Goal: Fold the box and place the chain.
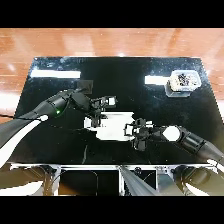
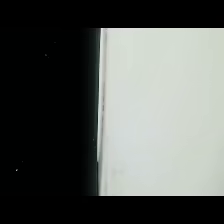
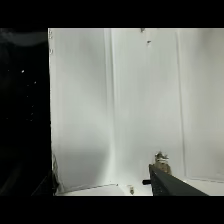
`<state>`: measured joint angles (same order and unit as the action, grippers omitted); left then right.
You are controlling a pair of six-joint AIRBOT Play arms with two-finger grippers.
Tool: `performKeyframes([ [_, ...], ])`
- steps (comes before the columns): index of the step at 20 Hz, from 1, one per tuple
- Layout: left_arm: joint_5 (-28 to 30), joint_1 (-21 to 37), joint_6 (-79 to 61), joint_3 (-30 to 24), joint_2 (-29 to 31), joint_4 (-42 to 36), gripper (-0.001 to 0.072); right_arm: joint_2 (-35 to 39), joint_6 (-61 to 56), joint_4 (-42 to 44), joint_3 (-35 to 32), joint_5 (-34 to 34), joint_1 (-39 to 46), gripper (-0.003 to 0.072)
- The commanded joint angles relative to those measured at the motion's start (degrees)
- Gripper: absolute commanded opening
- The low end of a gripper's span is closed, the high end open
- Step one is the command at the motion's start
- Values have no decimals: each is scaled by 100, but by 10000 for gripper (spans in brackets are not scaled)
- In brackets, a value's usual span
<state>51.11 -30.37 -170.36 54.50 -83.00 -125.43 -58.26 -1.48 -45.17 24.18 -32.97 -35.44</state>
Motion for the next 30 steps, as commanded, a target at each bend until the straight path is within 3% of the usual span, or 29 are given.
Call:
performKeyframes([
  [1,-4,2,0,2,2,0,19,11,-179,55,4,599,-2,720],
  [6,92,2,0,2,2,0,19,275,-717,13,4,1491,11,720],
  [10,96,2,2,2,2,0,19,417,-741,13,4,1110,7,720],
  [15,98,0,15,2,2,0,19,527,-970,-35,4,1244,11,720],
  [21,98,2,109,2,2,2,19,533,-2625,-1370,4,1241,9,720],
  [30,98,0,109,2,2,2,19,531,-2549,-1377,7,1244,9,720],
])
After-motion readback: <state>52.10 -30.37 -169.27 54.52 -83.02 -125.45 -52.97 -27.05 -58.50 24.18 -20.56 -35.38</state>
